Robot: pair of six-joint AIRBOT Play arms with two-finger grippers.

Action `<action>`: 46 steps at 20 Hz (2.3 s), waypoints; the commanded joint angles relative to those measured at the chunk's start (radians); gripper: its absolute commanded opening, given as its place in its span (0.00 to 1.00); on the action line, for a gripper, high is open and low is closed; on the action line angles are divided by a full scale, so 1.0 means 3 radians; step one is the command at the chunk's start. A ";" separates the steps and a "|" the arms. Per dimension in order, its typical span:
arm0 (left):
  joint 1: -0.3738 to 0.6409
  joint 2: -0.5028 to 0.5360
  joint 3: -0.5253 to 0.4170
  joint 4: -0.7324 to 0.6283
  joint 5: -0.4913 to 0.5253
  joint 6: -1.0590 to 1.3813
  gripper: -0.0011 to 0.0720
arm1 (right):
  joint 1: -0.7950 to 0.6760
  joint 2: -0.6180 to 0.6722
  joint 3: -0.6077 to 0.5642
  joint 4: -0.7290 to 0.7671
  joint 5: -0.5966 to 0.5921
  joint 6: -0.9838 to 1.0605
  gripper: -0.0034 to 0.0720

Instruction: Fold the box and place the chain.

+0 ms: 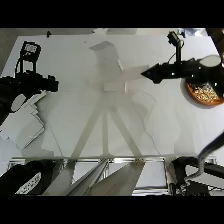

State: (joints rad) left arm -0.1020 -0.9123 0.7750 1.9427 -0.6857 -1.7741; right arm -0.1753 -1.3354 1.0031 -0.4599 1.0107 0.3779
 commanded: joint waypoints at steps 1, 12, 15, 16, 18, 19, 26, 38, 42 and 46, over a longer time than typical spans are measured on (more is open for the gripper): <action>0.0003 -0.0001 -0.0001 0.0001 0.0001 0.0000 0.70 | 0.0005 0.0174 -0.0804 0.0387 -0.0712 -0.0559 0.05; 0.0003 -0.0001 -0.0001 0.0000 0.0001 0.0000 0.70 | 0.0003 -0.0028 -0.1246 0.0763 -0.1502 -0.1116 0.05; 0.0003 -0.0001 -0.0001 0.0001 0.0001 0.0001 0.70 | 0.0003 -0.0179 -0.1246 0.0760 -0.1476 -0.1153 0.05; 0.0003 -0.0001 -0.0001 0.0001 0.0001 0.0000 0.70 | 0.0003 -0.0179 -0.1245 0.0760 -0.1472 -0.1207 0.05; 0.0003 -0.0001 -0.0001 0.0001 0.0001 0.0000 0.70 | 0.0001 -0.0178 -0.1245 0.0759 -0.1460 -0.1202 0.05; 0.0003 -0.0001 -0.0001 0.0001 0.0001 0.0000 0.70 | 0.0001 -0.0178 -0.1245 0.0760 -0.1432 -0.1202 0.05; 0.0003 -0.0001 -0.0001 0.0000 0.0001 0.0000 0.70 | 0.0001 -0.0178 -0.1245 0.0760 -0.1411 -0.1200 0.06; 0.0003 -0.0003 -0.0001 -0.0066 0.0108 -0.0018 0.70 | 0.0001 -0.0178 -0.1245 0.0760 -0.1411 -0.1200 0.06; 0.0010 -0.0017 -0.0001 -0.0345 0.0474 0.0036 0.75 | 0.0001 -0.0178 -0.1245 0.0760 -0.1411 -0.1200 0.06; 0.0003 -0.0416 0.0229 -0.1186 0.0799 0.0898 0.82 | 0.0001 -0.0178 -0.1245 0.0760 -0.1411 -0.1200 0.06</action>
State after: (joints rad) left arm -0.1009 -0.9668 0.7982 1.7748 -0.5022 -1.6783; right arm -0.1745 -1.3880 0.6300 -0.2321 0.5873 0.0174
